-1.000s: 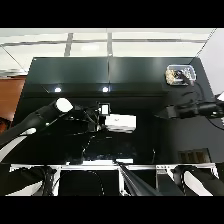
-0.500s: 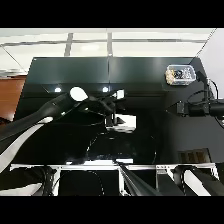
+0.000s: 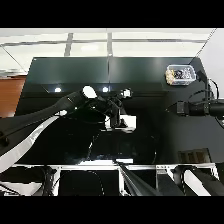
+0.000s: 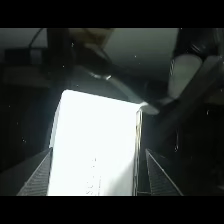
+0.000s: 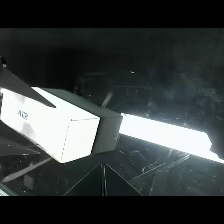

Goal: Fold the box and place the chain.

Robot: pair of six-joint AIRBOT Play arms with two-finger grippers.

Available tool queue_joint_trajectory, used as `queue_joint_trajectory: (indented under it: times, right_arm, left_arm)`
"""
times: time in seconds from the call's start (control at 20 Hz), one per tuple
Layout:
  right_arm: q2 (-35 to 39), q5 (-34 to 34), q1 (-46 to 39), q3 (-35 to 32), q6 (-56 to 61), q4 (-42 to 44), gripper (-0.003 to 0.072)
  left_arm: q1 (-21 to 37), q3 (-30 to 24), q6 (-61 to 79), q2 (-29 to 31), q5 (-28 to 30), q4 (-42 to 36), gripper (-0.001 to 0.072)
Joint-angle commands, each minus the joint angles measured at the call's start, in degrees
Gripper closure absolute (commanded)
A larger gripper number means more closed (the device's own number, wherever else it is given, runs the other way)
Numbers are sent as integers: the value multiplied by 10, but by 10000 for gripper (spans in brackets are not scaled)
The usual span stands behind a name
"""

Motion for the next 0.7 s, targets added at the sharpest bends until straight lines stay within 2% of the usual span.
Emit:
queue_joint_trajectory:
  times: [0.0, 0.3, 0.45, 0.6, 0.65]
  right_arm:
    - [0, -1, 0, 0, 0, 0, 671]
    - [0, -1, 0, 0, 0, 0, 671]
    - [0, -1, 0, 0, 0, 0, 671]
    - [0, -3, 0, 0, 0, 0, 671]
    - [0, -4, 0, 0, 0, 0, 671]
  left_arm:
    - [0, 2, -5, -4, -19, 24, 10]
    - [0, 2, 111, -4, -32, 40, 9]
    - [-2, 2, 113, -4, -27, 81, 9]
    - [-12, 2, 113, -5, 11, 136, 11]
    - [-19, 2, 111, -5, 34, 150, 35]
